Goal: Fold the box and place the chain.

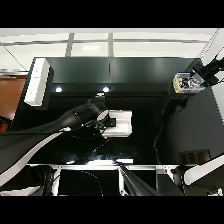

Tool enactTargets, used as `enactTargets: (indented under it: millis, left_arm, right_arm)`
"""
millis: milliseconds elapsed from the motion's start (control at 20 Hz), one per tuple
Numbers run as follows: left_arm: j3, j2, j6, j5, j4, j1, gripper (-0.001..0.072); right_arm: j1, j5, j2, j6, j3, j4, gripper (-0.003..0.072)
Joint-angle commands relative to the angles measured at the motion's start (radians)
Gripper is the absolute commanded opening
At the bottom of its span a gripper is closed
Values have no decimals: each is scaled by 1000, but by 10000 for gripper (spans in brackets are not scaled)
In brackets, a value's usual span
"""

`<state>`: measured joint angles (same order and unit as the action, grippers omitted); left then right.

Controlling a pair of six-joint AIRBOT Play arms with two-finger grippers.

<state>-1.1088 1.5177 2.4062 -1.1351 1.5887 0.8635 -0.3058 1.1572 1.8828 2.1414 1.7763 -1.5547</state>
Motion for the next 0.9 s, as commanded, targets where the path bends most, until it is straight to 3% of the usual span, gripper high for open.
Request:
enactTargets:
  millis: [0,450,500,600,650,700,850]
  left_arm:
    - [0,0,0,-3,0,-1,30]
    - [0,0,0,-4,0,-1,30]
    - [0,0,-1,-4,0,-1,31]
    - [0,0,0,-4,0,-1,30]
    - [0,0,0,-4,0,-1,30]
    - [0,0,0,-4,0,-1,30]
    - [0,0,0,-5,0,-1,30]
  right_arm:
    - [-21,2,16,16,6,-13,662]
    - [-24,-84,91,12,6,63,614]
    - [-24,-84,92,7,6,62,548]
    - [-25,-64,90,-21,10,62,328]
    - [-25,-47,89,-56,13,63,143]
    - [-25,-22,86,-88,20,63,9]
    - [-24,34,36,-209,28,63,11]
